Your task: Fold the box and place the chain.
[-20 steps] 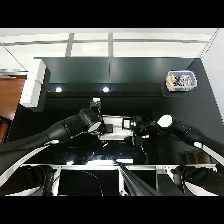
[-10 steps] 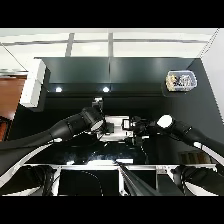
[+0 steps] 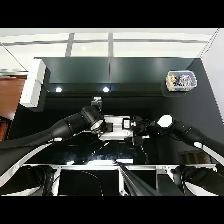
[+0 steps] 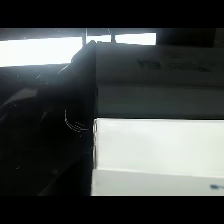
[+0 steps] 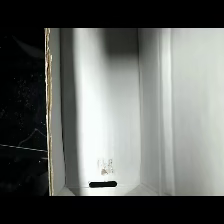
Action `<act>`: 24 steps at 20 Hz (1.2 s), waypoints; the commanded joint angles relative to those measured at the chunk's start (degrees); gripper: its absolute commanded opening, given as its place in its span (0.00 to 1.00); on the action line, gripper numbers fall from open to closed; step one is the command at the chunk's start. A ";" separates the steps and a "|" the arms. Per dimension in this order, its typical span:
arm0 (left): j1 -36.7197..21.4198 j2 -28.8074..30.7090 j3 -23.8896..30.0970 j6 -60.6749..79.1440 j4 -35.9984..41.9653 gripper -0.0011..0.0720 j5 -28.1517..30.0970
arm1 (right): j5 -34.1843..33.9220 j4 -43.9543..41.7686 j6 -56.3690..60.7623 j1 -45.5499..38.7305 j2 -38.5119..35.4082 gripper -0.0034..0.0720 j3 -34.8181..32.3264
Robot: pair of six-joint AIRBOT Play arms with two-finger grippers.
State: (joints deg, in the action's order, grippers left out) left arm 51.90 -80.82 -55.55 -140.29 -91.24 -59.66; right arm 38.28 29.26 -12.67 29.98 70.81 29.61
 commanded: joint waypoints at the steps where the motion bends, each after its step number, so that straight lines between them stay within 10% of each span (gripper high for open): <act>1: 0.02 -0.04 -0.07 0.85 0.35 0.05 -1.09 | 0.04 -0.13 2.51 0.02 -0.07 0.70 0.07; 2: 0.00 -0.04 -0.07 0.87 0.24 0.05 -1.73 | 0.79 -0.15 4.72 0.02 -0.50 0.93 0.28; 14: 0.02 0.00 -0.09 0.85 0.24 0.05 -2.36 | 4.74 18.14 13.49 -1.29 -7.32 0.93 0.26; 19: 0.02 0.00 -0.09 0.85 0.22 0.05 -2.34 | 3.96 11.17 13.33 -1.25 -6.43 0.65 0.26; 21: 0.02 0.00 -0.09 0.85 0.24 0.05 -2.32 | 4.02 9.55 13.38 -1.25 -6.19 0.20 0.26; 24: 0.02 0.00 -0.09 0.85 0.24 0.05 -2.29 | 4.04 6.58 13.40 -1.25 -6.08 0.18 0.26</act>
State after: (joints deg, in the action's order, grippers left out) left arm 51.94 -80.82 -55.61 -139.44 -91.02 -62.17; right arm 42.33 39.31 0.71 28.73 64.53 29.87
